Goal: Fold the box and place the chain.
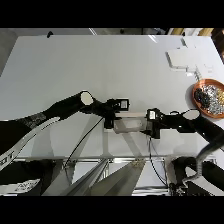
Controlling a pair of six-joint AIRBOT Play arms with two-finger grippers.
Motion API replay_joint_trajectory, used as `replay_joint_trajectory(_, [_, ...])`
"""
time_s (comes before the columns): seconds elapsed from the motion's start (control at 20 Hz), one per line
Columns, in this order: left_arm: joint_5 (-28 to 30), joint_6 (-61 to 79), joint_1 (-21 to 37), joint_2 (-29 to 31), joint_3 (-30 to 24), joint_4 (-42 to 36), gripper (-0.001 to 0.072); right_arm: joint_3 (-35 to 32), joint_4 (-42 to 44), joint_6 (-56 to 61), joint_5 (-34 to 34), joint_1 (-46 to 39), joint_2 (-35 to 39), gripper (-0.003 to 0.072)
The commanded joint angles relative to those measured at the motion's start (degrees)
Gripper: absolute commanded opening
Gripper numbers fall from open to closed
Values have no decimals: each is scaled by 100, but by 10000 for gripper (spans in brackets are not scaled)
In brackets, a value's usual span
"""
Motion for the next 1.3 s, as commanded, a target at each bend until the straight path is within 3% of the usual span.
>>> replay_joint_trajectory(0.0, [9, 0, -2, -2, 4, 0, 10, -2, -7, -11, 177, 2, -20, 645])
replay_joint_trajectory(0.15, [7, 0, -2, -2, 4, 0, 10, -2, 2, 7, 173, 68, -24, 643])
replay_joint_trajectory(0.25, [7, 0, -2, -2, 4, 0, 10, -2, 7, 7, 166, 107, -76, 560])
replay_joint_trajectory(0.45, [9, 0, -2, -2, 4, 0, 10, -2, -61, 2, 129, 107, -195, 559])
replay_joint_trajectory(0.9, [9, 0, -2, -2, 4, 0, 10, -2, -151, 0, 76, 107, -334, 403])
replay_joint_trajectory(1.25, [7, 0, -2, -2, 4, 0, 10, -2, -208, 0, 66, 107, -361, 394])
